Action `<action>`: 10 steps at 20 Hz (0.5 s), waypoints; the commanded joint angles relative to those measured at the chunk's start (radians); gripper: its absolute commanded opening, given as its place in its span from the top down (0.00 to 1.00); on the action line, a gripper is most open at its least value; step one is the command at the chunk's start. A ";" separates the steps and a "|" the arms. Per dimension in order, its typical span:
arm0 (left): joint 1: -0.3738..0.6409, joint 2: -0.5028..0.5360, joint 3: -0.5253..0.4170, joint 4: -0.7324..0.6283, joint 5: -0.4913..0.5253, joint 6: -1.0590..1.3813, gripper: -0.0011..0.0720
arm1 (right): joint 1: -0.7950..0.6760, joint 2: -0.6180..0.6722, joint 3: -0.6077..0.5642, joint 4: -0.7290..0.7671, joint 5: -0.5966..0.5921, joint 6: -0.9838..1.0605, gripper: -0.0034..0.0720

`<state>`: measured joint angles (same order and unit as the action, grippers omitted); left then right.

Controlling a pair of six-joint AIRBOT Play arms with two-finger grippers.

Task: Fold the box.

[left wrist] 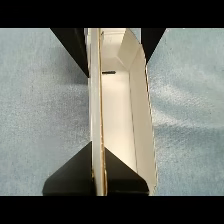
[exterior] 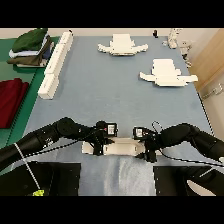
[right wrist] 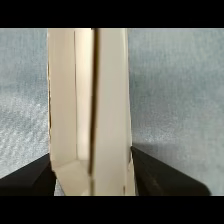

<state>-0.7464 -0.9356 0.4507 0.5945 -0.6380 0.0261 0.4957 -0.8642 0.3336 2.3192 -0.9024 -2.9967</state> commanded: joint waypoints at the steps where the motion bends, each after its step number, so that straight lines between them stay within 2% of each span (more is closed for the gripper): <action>1: 0.000 0.000 0.000 0.000 0.001 0.000 0.97 | 0.001 -0.019 -0.003 0.001 0.041 0.014 0.06; 3: 0.000 0.000 0.000 0.000 0.001 0.000 0.97 | 0.005 -0.021 -0.003 0.000 0.070 0.012 0.06; 10: 0.000 0.000 0.000 0.000 0.001 0.000 0.97 | 0.005 -0.016 -0.016 -0.004 0.057 0.012 0.06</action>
